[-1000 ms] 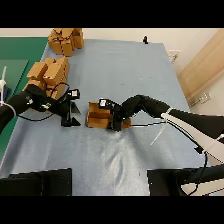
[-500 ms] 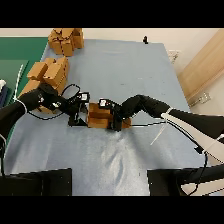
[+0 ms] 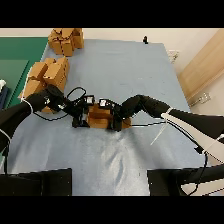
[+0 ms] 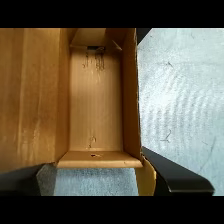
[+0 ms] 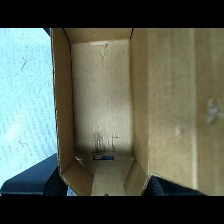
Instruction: Fold the box.
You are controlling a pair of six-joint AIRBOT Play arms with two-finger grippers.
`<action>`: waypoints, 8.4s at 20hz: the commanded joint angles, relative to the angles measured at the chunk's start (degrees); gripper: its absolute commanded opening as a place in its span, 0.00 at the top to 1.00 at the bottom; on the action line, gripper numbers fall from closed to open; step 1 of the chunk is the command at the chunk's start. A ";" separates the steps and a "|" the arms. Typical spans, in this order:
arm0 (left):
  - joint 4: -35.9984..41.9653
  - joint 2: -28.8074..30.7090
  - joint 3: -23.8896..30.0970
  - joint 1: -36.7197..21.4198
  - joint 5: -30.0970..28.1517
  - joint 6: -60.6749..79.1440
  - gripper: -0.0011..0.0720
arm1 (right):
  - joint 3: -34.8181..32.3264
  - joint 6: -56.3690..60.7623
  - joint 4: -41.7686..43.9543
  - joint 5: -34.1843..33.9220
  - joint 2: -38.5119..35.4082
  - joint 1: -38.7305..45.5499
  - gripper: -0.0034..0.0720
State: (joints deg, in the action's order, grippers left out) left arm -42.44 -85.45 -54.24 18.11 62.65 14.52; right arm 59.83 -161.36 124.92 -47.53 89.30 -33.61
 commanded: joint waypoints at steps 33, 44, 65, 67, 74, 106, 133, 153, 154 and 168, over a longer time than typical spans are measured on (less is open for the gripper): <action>-2.97 -0.96 -0.02 1.49 -0.81 -2.54 0.67 | -0.02 19.56 9.14 -6.29 -18.53 8.07 0.71; -2.99 -0.94 -0.02 1.53 -0.55 -2.54 0.68 | 22.62 26.53 10.25 1.40 9.22 2.14 0.95; -2.99 -0.96 -0.02 1.49 -1.05 -2.56 0.68 | 18.53 30.08 -14.75 -25.90 -10.38 5.29 0.95; -2.99 -0.96 -0.02 1.49 -1.07 -2.56 0.68 | 8.09 27.76 -17.59 -22.69 -14.40 4.31 0.95; -2.99 -0.96 -0.02 1.49 -1.05 -2.56 0.67 | -4.44 18.49 -16.46 1.60 -12.28 -0.68 0.06; -2.99 -0.96 -0.02 1.49 -1.18 -2.54 0.67 | -4.20 4.90 3.80 4.00 -6.51 -1.16 0.15; -2.99 -0.96 -0.02 1.49 -1.20 -2.56 0.68 | -22.56 52.87 10.64 -2.34 -18.40 18.69 0.95; -2.93 -0.96 -0.02 1.49 -0.59 -2.58 0.68 | -14.34 49.44 24.85 3.10 -14.60 8.48 0.63; -2.78 -0.96 -0.02 1.49 -0.57 -2.58 0.67 | -13.68 49.46 24.81 3.10 -14.60 8.24 0.62; -2.56 -0.96 -0.02 1.49 -0.72 -2.58 0.68 | -6.54 74.95 6.12 2.58 -10.95 1.40 0.29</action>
State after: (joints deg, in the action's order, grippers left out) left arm -45.06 -86.41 -54.24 19.64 62.00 11.94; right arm 51.03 -92.73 136.40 -45.47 77.03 -30.39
